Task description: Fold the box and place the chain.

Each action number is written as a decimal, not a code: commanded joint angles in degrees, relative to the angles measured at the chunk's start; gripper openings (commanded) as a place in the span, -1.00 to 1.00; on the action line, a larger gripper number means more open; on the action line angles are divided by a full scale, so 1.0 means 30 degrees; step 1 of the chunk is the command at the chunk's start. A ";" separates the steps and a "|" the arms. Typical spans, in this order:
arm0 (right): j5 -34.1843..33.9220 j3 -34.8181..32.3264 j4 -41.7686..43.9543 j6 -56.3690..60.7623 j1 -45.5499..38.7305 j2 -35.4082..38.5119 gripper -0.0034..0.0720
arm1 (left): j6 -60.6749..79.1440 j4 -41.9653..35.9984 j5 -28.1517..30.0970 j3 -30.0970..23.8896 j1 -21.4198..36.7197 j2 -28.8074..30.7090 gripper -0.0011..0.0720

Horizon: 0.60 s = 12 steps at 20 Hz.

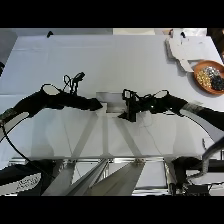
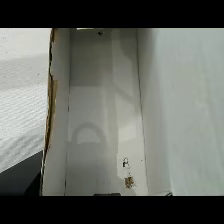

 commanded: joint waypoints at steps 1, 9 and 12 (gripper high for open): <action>0.0007 0.0000 0.0007 0.0007 0.0007 0.0007 0.47 | 0.0000 0.0168 0.0648 -0.0007 -0.0306 -0.0423 0.35; 0.0007 0.0000 0.0007 0.0007 0.0015 0.0007 0.47 | -0.0051 0.0138 0.1348 0.0000 -0.0459 -0.0583 0.35; 0.0007 0.0000 0.0007 0.0000 0.0007 0.0007 0.47 | -0.0299 0.0153 0.1202 0.0022 -0.0452 -0.0423 0.36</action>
